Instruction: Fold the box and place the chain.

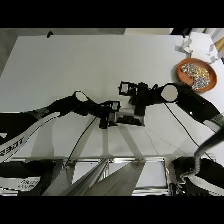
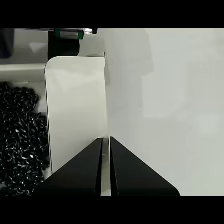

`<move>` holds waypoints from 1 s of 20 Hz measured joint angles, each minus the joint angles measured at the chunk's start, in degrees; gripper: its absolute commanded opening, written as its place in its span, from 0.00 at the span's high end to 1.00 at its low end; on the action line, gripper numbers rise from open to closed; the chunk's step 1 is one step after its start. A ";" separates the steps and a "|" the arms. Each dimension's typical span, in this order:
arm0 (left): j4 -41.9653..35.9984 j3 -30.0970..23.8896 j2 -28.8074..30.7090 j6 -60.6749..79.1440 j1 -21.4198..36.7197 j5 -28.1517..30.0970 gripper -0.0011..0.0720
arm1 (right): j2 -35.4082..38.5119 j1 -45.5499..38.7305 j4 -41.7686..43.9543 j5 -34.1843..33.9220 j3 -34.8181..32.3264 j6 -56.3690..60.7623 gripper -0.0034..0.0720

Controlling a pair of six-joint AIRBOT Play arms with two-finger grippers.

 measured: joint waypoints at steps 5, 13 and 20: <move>-0.24 -0.02 0.02 -0.17 0.00 0.59 0.94 | 0.50 -0.04 1.25 1.66 -0.70 -0.11 0.87; -1.53 0.07 0.02 -0.76 0.13 3.80 0.94 | 2.45 0.11 1.25 10.08 -1.29 -0.35 0.87; -0.83 0.07 0.02 -0.55 0.11 2.14 0.94 | 2.86 0.09 1.62 7.50 -1.25 -0.22 0.87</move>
